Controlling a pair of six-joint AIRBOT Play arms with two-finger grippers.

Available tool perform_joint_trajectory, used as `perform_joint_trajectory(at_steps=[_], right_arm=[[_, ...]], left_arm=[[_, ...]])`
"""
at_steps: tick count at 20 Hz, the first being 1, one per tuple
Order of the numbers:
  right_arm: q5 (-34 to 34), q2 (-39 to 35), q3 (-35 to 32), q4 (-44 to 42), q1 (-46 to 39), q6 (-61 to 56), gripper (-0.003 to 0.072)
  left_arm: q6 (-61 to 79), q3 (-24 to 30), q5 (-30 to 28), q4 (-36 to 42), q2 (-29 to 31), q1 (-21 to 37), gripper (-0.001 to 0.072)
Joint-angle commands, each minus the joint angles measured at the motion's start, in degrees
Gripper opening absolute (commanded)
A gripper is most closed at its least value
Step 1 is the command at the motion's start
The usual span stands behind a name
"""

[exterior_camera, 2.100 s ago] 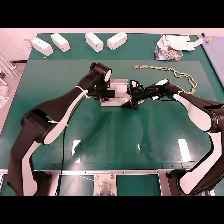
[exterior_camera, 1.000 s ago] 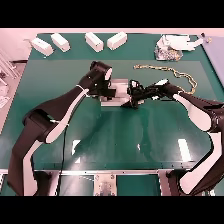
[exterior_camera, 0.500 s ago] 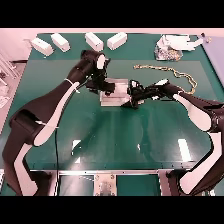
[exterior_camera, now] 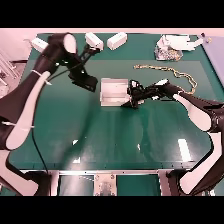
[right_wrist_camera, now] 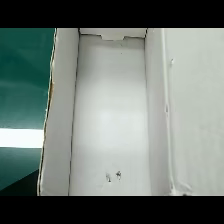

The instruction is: Fold the box and place the chain.

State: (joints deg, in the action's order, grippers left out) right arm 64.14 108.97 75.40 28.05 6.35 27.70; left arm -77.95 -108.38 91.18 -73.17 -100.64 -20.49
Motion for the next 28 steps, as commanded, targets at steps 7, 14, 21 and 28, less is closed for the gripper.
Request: perform_joint_trajectory(at_steps=[7, 14, 21, 28], right_arm=[[0.00, -0.04, 0.02, 0.00, 0.02, -0.02, 0.0564], [0.00, -0.04, 0.02, 0.00, 0.02, -0.02, 0.0564], [0.00, -0.04, 0.02, -0.02, 0.02, -0.02, 0.0564], [0.00, -0.04, 0.02, -0.02, 0.02, -0.02, 0.0564]], left_arm=[[51.84, 17.49, -21.07, 12.02, 0.74, 6.05, 0.0634], [75.43, 24.79, -26.49, 30.97, -0.26, 9.27, 0.0720], [92.45, 25.66, -21.86, 46.36, -6.58, 14.58, 0.0720], [94.79, 25.66, -20.06, 47.89, -7.56, 14.64, 0.0720]])
